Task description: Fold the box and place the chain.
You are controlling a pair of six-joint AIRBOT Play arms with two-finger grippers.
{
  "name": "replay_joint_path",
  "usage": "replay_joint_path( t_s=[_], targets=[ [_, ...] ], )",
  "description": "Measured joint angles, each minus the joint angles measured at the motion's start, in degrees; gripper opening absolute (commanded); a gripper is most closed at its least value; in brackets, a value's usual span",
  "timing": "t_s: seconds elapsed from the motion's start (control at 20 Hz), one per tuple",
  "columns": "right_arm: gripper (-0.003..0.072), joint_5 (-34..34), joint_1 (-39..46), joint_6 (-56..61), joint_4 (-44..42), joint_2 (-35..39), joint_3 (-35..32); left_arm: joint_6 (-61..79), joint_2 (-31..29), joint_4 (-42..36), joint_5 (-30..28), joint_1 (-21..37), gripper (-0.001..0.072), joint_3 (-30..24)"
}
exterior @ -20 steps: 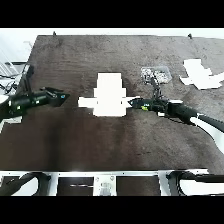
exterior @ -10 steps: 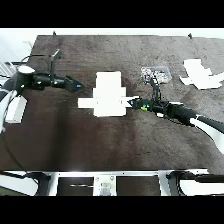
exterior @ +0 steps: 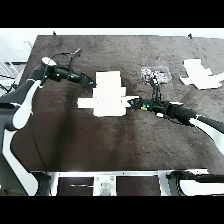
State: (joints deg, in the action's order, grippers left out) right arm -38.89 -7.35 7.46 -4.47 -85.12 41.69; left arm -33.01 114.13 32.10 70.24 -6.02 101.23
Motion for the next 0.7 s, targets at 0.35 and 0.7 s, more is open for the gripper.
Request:
replay_joint_path(
  t_s=[0.35,0.7],
  targets=[
    [0.0010,-0.02,-0.11,-0.20,-0.04,0.00,0.00,-1.42,4.74,1.90,1.16,-1.03,0.0621,4.11],
    [0.0011,-0.07,-0.31,-0.26,-0.04,0.00,0.00,-0.55,6.75,0.83,2.78,-1.03,0.0546,4.59]
  ],
)
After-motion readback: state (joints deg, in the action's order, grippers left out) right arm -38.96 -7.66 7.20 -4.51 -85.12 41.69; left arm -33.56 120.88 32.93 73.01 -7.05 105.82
